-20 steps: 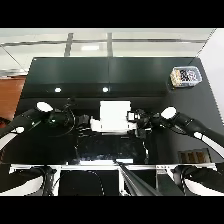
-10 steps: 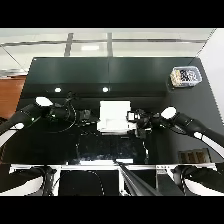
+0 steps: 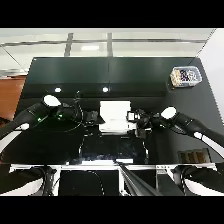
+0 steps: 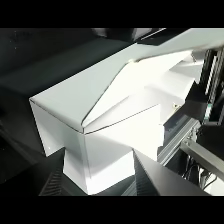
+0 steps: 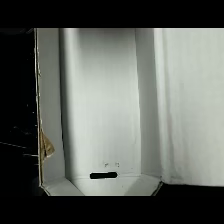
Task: Fold the box and place the chain.
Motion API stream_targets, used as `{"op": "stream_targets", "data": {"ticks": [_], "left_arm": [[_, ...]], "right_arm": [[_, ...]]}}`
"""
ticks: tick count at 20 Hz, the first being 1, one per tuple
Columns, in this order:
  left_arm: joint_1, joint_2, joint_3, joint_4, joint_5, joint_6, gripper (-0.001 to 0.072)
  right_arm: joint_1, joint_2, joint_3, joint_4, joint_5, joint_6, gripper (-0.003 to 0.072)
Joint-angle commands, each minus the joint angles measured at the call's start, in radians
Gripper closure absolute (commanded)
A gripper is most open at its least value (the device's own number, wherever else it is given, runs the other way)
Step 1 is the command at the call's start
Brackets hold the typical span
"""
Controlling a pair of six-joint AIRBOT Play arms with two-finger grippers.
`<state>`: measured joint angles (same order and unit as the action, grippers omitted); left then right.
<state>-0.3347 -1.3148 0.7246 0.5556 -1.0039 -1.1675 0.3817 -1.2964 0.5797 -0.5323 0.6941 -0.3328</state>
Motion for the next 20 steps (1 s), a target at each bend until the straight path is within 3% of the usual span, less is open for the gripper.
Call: {"op": "stream_targets", "data": {"ticks": [1,5,10,16,18,20], "left_arm": [[-0.027,0.002,0.046,0.098,-0.01,-0.154,0.0225],[-0.065,0.002,0.085,0.154,0.004,-0.235,0.0225],[-0.14,0.001,0.103,0.382,0.047,-0.437,0.0225],[-0.185,0.001,0.105,0.42,0.113,-0.51,0.0232],[-0.191,0.001,0.116,0.432,0.114,-0.513,0.0308],[-0.196,0.001,0.127,0.436,0.113,-0.513,0.0308]], "right_arm": [[0.001,-0.001,0.0,0.0,0.0,0.0,0.0522],[0.001,-0.001,0.0,0.0,0.0,0.0,0.0522],[0.001,-0.001,0.0,0.0,0.0,0.0,0.0522],[0.001,-0.001,0.0,0.0,0.0,0.0,0.0522],[0.001,-0.001,0.0,0.0,0.0,0.0,0.0522],[0.001,-0.001,0.0,0.0,0.0,0.0,0.0522]]}}
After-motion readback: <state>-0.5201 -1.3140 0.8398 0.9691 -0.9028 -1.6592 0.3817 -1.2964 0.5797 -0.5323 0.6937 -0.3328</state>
